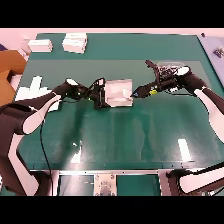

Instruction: Fold the box and place the chain.

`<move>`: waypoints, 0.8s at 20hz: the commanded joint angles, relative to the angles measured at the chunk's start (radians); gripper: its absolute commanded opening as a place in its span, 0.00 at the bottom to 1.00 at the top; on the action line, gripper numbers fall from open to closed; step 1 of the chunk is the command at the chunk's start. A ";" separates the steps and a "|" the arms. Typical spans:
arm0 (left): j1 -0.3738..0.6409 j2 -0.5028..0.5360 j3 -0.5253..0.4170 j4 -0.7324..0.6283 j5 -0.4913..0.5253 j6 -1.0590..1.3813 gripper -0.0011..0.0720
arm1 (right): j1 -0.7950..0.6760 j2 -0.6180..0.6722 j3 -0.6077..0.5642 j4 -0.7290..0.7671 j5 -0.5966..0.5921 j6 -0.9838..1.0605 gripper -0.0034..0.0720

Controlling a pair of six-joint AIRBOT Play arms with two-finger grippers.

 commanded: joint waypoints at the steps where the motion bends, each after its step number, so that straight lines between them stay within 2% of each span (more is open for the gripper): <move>1: -0.001 0.000 0.001 -0.001 -0.010 0.002 0.73 | 0.006 0.000 0.001 -0.048 -0.039 0.020 0.48; 9: -0.001 0.000 0.001 -0.002 -0.011 0.002 0.73 | 0.062 0.000 0.001 -0.154 -0.115 0.084 0.48; 11: -0.001 0.000 0.001 -0.002 -0.011 0.002 0.73 | 0.079 0.000 0.001 -0.200 -0.122 0.124 0.53; 16: -0.001 0.000 0.001 -0.002 -0.011 0.002 0.73 | 0.108 0.000 0.001 -0.287 -0.148 0.197 0.53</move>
